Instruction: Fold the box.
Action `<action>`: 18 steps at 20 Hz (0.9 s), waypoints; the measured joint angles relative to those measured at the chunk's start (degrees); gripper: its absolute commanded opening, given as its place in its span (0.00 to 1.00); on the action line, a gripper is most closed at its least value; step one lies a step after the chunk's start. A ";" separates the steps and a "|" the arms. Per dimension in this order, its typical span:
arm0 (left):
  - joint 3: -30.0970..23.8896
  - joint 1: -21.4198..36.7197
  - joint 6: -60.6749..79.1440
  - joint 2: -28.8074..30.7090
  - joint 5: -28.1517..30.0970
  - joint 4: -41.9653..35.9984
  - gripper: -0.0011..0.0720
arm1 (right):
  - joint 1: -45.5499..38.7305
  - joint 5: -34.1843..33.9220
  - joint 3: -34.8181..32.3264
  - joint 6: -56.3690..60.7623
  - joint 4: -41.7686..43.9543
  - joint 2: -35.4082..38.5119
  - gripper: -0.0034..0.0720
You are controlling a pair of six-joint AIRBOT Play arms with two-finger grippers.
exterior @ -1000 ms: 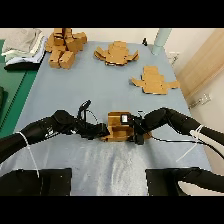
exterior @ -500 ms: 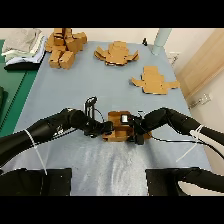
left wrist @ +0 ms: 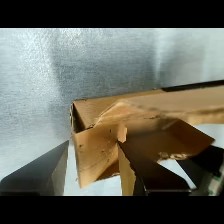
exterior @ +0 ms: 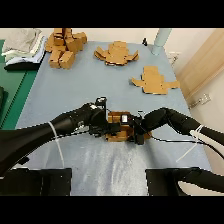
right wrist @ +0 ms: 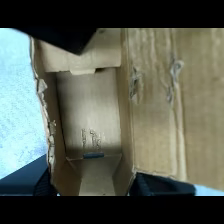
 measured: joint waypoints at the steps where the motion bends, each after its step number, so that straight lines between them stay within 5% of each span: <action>1: 1.09 -0.44 -1.20 -0.87 -1.31 1.16 0.67 | 0.00 0.00 0.00 -0.02 0.00 0.00 0.71; 8: 7.93 -2.03 -7.08 -6.34 -8.92 8.00 0.67 | 0.00 0.00 0.00 0.00 0.02 0.00 0.71; 18: 9.25 -2.84 -8.24 -10.19 -8.94 7.19 0.67 | 0.00 0.00 -0.02 0.00 0.00 0.00 0.71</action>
